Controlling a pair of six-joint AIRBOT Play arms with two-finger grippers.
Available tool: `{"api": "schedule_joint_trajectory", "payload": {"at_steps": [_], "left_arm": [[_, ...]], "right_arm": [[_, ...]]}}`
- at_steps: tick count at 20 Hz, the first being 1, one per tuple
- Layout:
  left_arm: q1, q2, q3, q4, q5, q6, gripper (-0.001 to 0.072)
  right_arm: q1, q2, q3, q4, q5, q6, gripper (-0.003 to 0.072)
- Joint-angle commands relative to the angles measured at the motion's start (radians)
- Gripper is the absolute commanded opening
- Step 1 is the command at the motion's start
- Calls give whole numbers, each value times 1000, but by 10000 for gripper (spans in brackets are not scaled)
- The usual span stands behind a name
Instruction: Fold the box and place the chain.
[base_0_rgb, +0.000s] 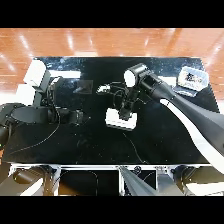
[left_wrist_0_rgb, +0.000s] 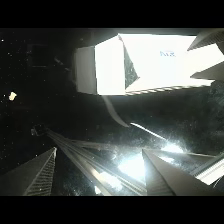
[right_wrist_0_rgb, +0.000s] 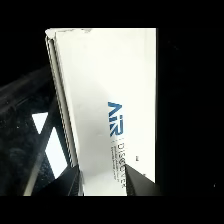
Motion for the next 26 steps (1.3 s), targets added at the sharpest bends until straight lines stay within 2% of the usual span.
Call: {"api": "schedule_joint_trajectory", "payload": {"at_steps": [1,26], "left_arm": [[1,0,0,-3,0,0,635],[1,0,0,-7,-2,1,635]], "right_arm": [[0,4,1,8,0,0,319],[3,2,-3,-17,-57,5,317]]}}
